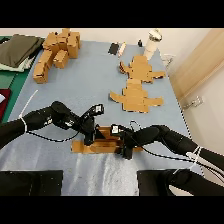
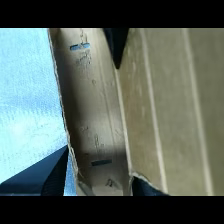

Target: Fold the box.

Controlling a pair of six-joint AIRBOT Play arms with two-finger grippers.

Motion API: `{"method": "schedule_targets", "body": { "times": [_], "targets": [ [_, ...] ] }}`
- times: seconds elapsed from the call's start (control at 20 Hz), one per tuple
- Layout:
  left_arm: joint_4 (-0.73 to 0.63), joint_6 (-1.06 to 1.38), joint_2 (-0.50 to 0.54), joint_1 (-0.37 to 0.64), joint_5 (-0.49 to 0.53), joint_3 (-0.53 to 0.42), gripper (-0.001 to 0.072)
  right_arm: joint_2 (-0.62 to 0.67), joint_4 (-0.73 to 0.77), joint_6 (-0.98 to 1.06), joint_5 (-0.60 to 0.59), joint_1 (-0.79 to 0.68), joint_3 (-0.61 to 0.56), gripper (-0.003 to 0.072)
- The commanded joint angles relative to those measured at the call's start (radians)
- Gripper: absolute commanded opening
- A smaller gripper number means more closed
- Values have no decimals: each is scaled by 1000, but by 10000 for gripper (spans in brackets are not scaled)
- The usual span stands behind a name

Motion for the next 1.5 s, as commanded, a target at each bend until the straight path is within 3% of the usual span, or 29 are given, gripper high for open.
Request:
{"method": "schedule_targets", "body": {
  "times": [0.0,0.15,0.2,0.75,0.8,0.85,0.9,1.1,1.25,1.3,1.35,1.4,1.45],
  "targets": [
    [0,0,0,2,29,1,14,-2,-3,1,-10,1,-1,481],
    [0,-1,0,3,28,1,14,-2,-3,1,-10,1,-1,481],
    [0,-6,0,3,29,1,13,-1,-3,2,-12,1,-1,530],
    [38,-60,0,3,27,1,15,-1,-14,2,-16,1,-1,530],
    [50,-80,0,3,27,1,52,-1,-14,2,-16,1,-1,530],
    [52,-87,0,3,29,1,300,-1,-14,2,-16,1,-1,531],
    [54,-116,0,8,30,2,446,-1,-14,2,-16,1,-1,530],
    [212,-328,37,92,-18,2,443,-1,-14,2,-16,1,-1,530],
    [396,-504,116,166,-160,2,441,-1,-14,2,-17,1,-1,530],
    [426,-565,140,179,-227,2,381,-1,-14,2,-16,1,-1,530],
    [432,-651,158,183,-312,1,153,-1,-14,2,-17,1,-1,530],
    [423,-734,168,178,-407,0,11,-1,-14,2,-17,1,-1,530],
    [401,-883,168,158,-473,0,11,-1,-14,2,-16,1,-1,530]
  ]
}}
